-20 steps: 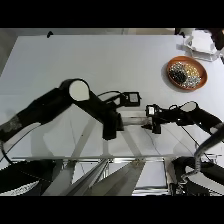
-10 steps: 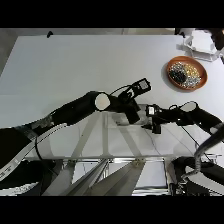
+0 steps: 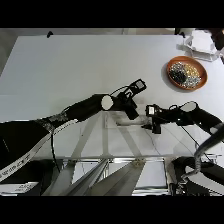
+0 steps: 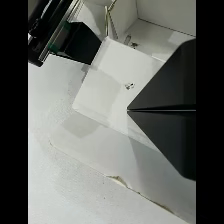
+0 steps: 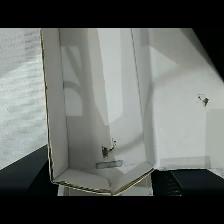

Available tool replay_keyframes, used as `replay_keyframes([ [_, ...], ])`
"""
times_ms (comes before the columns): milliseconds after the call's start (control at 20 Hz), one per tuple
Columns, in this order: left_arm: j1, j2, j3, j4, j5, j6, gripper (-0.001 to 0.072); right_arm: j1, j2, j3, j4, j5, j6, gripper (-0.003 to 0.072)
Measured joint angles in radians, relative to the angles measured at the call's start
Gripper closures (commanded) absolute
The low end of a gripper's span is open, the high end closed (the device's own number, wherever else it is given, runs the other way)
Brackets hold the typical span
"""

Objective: Fold the box and place the chain.

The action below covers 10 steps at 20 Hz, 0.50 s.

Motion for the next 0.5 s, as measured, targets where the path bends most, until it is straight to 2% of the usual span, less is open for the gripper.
replay_keyframes([
  [300, 0.004, 0.059, 0.0, 0.027, 0.001, 0.002, 0.0699, 0.0, 0.0, 0.0, -0.001, -0.001, -0.001, 0.0384],
  [500, 0.037, 0.151, 0.0, 0.114, -0.117, 0.005, 0.0698, 0.0, 0.0, 0.0, -0.001, -0.001, -0.001, 0.0384],
])
